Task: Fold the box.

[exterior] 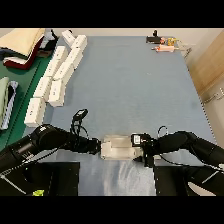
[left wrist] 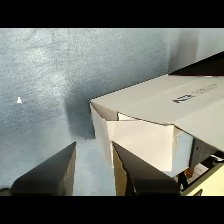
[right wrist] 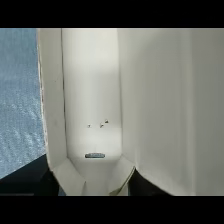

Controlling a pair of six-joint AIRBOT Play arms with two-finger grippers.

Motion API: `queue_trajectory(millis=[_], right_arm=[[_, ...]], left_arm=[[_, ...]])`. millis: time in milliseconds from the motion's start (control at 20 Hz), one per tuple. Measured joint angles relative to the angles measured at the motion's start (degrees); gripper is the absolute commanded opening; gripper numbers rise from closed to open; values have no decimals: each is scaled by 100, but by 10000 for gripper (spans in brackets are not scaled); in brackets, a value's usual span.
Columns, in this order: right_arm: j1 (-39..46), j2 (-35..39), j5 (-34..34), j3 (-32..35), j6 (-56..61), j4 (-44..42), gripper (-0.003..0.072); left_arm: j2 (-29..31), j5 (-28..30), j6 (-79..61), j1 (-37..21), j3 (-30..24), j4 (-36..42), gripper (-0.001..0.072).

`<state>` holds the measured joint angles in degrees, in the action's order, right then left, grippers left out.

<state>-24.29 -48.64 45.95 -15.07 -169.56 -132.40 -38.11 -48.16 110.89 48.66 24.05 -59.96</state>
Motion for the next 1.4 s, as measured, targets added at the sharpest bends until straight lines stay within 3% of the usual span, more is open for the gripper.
queue_trajectory(millis=[200, 300, 1050, 1400], right_arm=[[0, 0, 2, 0, 0, 0, 511], [0, 0, 0, 0, 0, 0, 511], [0, 0, 0, 0, 0, 0, 511], [0, 0, 0, 0, 0, 0, 511]], left_arm=[[-2, 2, -7, -11, 44, 76, 374], [-2, 59, -35, -9, 55, 173, 510], [-326, 525, -133, 4, 83, 350, 487], [-887, 472, 879, 739, 514, -243, 486]])
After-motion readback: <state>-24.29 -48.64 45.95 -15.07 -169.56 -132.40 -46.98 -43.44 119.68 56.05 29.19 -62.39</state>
